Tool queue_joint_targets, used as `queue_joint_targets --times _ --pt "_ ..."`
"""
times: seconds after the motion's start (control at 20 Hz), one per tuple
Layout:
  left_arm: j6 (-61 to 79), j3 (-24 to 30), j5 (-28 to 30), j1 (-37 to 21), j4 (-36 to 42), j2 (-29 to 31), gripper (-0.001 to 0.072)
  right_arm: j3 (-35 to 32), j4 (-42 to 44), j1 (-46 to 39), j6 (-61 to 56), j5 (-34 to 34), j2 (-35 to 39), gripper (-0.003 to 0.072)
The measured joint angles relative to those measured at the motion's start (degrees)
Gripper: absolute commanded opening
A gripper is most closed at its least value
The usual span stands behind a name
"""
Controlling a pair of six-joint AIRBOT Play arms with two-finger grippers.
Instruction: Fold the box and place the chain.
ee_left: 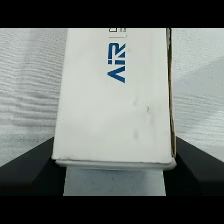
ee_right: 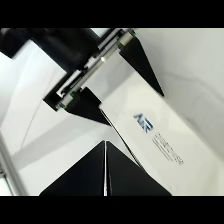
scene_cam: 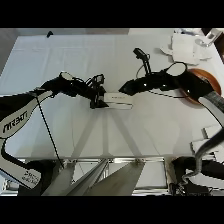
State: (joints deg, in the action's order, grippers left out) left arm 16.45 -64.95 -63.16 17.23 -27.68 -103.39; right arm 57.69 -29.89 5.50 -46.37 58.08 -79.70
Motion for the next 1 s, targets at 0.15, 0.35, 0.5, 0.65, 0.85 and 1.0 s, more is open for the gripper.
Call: queue_joint_targets --times 0.15,0.35,0.5,0.65,0.85,1.0 --pt "0.0 0.0 -0.07 0.0 0.0 0.0 0.0394 -4.28 1.09 -2.62 1.25 1.18 -0.57 0.0008" --pt "0.02 0.0 -0.07 0.0 -0.02 0.02 0.0394 -7.02 1.55 -3.74 2.34 -0.07 -4.39 0.0008" --pt "0.31 0.0 -0.09 0.0 -0.22 0.02 0.0394 -7.61 2.1 -4.04 2.71 -0.11 -7.17 0.0008" --pt "0.28 0.0 -0.11 0.0 -0.24 0.02 0.0394 -7.87 1.57 -4.09 2.84 -0.13 -8.41 0.0008" --pt "0.09 0.0 -0.11 0.0 -0.15 0.02 0.0394 -8.02 1.05 -4.09 3.15 -0.59 -8.31 0.001" --pt "-0.28 0.02 -0.07 0.0 0.2 0.0 0.0394 -8.11 1.95 -4.09 4.5 -1.27 -6.03 0.0011"
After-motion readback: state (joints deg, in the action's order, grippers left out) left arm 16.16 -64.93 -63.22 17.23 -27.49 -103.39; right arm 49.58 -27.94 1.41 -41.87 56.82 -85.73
